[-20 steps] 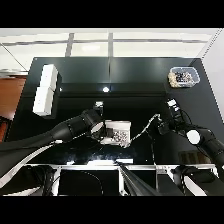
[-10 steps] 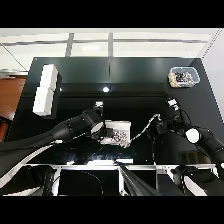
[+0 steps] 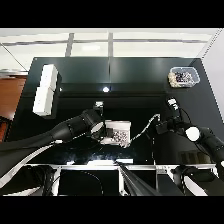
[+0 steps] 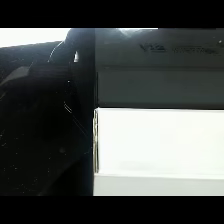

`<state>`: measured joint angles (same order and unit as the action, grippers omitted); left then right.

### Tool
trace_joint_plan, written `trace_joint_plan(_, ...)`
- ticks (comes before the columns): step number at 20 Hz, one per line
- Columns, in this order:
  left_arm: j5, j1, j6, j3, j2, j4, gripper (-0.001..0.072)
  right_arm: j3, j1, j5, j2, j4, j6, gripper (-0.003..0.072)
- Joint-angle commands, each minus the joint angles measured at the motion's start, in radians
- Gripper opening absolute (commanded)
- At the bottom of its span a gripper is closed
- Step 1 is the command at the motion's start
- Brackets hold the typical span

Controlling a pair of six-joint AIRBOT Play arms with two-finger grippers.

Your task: Fold the box and place the chain.

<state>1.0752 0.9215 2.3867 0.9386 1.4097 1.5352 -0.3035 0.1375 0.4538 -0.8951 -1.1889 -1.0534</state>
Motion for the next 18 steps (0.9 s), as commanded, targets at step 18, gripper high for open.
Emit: trace_joint_plan(18,0.0,-0.001,0.0,0.0,0.0,0.0,0.0031,-0.809,0.001,0.853,0.246,0.336,-0.147,0.0039)
